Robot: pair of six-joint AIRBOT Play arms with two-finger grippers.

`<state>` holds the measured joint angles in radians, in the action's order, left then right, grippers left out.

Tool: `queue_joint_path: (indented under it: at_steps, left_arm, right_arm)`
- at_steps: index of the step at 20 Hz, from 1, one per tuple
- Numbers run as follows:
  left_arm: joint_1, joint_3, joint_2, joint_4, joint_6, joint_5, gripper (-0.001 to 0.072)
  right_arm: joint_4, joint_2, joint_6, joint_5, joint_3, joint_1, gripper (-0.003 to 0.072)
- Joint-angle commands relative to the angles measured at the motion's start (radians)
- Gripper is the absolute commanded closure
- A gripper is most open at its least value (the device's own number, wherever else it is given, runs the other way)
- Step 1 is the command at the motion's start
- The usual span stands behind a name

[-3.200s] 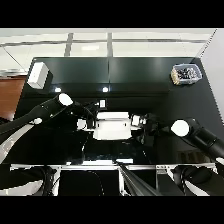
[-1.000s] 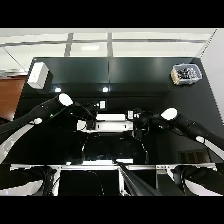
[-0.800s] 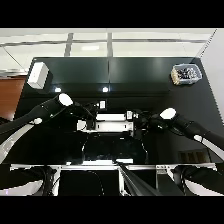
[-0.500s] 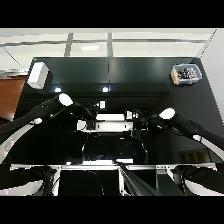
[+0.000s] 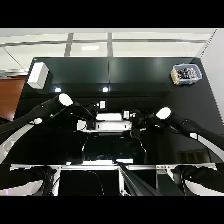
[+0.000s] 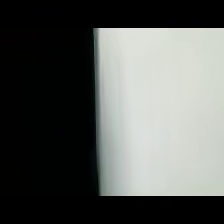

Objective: Fold the box and place the chain.

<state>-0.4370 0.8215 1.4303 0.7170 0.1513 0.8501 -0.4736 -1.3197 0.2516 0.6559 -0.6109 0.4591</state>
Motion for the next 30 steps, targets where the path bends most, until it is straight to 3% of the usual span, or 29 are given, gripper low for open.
queue_joint_path:
  at_steps: [1,21,22,23,30]
  left_arm:
    - [0.0,0.0,0.0,0.0,0.0,0.0,0.0682]
    - [0.0,0.0,0.0,0.0,-0.002,0.0,0.0682]
    - [0.0,0.0,0.0,0.0,-0.002,0.0,0.0681]
    - [0.0,0.0,0.0,0.0,-0.002,0.0,0.0682]
    - [0.001,0.0,0.0,0.0,-0.002,0.001,0.0682]
  right_arm:
    - [-0.041,-0.011,-0.05,-0.005,-0.012,0.004,-0.0015]
    - [-0.087,-0.013,-0.082,-0.006,-0.012,0.013,-0.0014]
    - [-0.094,-0.013,-0.085,-0.008,-0.012,0.016,0.0003]
    - [-0.1,-0.013,-0.089,-0.008,-0.012,0.018,0.0103]
    - [-0.103,-0.013,-0.09,-0.008,-0.012,0.019,0.0114]
